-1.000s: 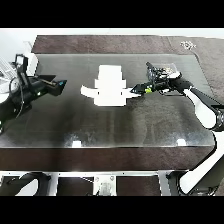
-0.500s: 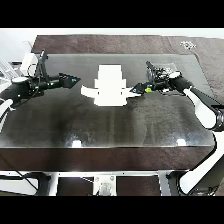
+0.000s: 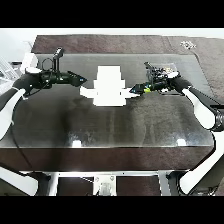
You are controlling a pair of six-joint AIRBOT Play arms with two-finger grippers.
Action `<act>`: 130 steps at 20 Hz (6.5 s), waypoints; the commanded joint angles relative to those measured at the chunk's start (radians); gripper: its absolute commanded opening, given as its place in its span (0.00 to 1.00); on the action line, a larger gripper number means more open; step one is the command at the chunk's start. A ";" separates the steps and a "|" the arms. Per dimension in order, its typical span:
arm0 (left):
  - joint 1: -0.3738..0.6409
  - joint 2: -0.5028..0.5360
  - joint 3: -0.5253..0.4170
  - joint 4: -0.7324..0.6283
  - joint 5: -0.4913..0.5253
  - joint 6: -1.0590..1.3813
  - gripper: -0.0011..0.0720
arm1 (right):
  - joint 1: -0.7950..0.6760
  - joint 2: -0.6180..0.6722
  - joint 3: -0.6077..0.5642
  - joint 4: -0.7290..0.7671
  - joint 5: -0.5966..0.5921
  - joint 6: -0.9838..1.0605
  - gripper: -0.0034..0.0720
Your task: Fold the box and place the chain.
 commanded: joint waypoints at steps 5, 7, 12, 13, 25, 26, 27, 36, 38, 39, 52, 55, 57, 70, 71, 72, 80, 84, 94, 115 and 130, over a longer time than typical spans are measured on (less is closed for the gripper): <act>-0.005 -0.191 0.209 0.052 -0.120 -0.149 0.84 | 0.003 -0.001 0.002 -0.002 0.002 -0.001 0.06; -0.012 -0.233 0.262 0.051 -0.137 -0.174 0.84 | 0.003 -0.001 0.002 -0.002 0.002 -0.001 0.06; -0.084 -0.290 0.362 0.136 -0.118 -0.222 0.84 | 0.003 -0.001 0.005 -0.002 0.002 -0.002 0.06; -0.095 -0.296 0.382 0.143 -0.112 -0.223 0.84 | 0.003 -0.001 0.007 -0.002 0.001 -0.002 0.06; -0.122 -0.354 0.419 0.138 -0.052 -0.229 0.84 | 0.003 -0.001 0.014 -0.001 0.002 -0.017 0.06; -0.122 -0.354 0.419 0.121 -0.052 -0.220 0.84 | 0.003 -0.001 0.014 -0.001 0.001 -0.019 0.06; -0.125 -0.354 0.419 0.106 -0.048 -0.214 0.84 | 0.003 -0.001 0.014 -0.001 0.002 -0.019 0.06; -0.162 -0.354 0.419 0.106 -0.015 -0.162 0.84 | 0.003 -0.001 0.014 -0.001 0.002 -0.019 0.06; -0.162 -0.354 0.419 0.112 -0.021 -0.151 0.84 | 0.003 -0.001 0.014 -0.001 0.001 -0.019 0.06; -0.162 -0.354 0.419 0.114 -0.027 -0.139 0.83 | 0.003 -0.001 0.014 -0.002 0.002 -0.019 0.06; -0.162 -0.381 0.418 0.100 -0.079 -0.127 0.68 | 0.003 -0.001 0.014 -0.002 0.001 -0.024 0.06; -0.162 -0.385 0.418 0.030 -0.074 -0.077 0.65 | 0.003 -0.001 0.014 -0.002 0.002 -0.027 0.06; -0.161 -0.385 0.418 0.014 -0.072 -0.065 0.65 | 0.003 -0.001 0.014 -0.002 0.002 -0.027 0.06; -0.128 -0.385 0.418 0.005 -0.134 -0.064 0.50 | 0.003 -0.001 0.014 -0.002 0.001 -0.031 0.06; -0.128 -0.385 0.418 0.005 -0.134 -0.064 0.54 | 0.003 -0.001 0.014 -0.002 0.001 -0.031 0.06; -0.128 -0.385 0.418 0.005 -0.136 -0.064 0.54 | 0.003 -0.001 0.014 -0.002 0.002 -0.031 0.06; -0.134 -0.391 0.418 -0.006 -0.150 -0.056 0.54 | 0.003 -0.001 0.015 -0.002 0.001 -0.031 0.06; -0.134 -0.395 0.418 -0.006 -0.147 -0.055 0.49 | 0.003 -0.001 0.016 -0.002 0.001 -0.032 0.06; -0.134 -0.396 0.418 -0.118 -0.184 0.172 0.04 | 0.003 0.000 0.032 0.010 0.002 -0.034 0.06; -0.119 -0.344 0.187 -0.241 -0.290 0.903 0.03 | -0.162 0.020 0.084 0.273 0.152 -0.110 0.48; -0.118 -0.343 0.139 -0.219 -0.279 1.006 0.03 | -0.126 0.019 0.016 0.269 0.153 -0.197 0.45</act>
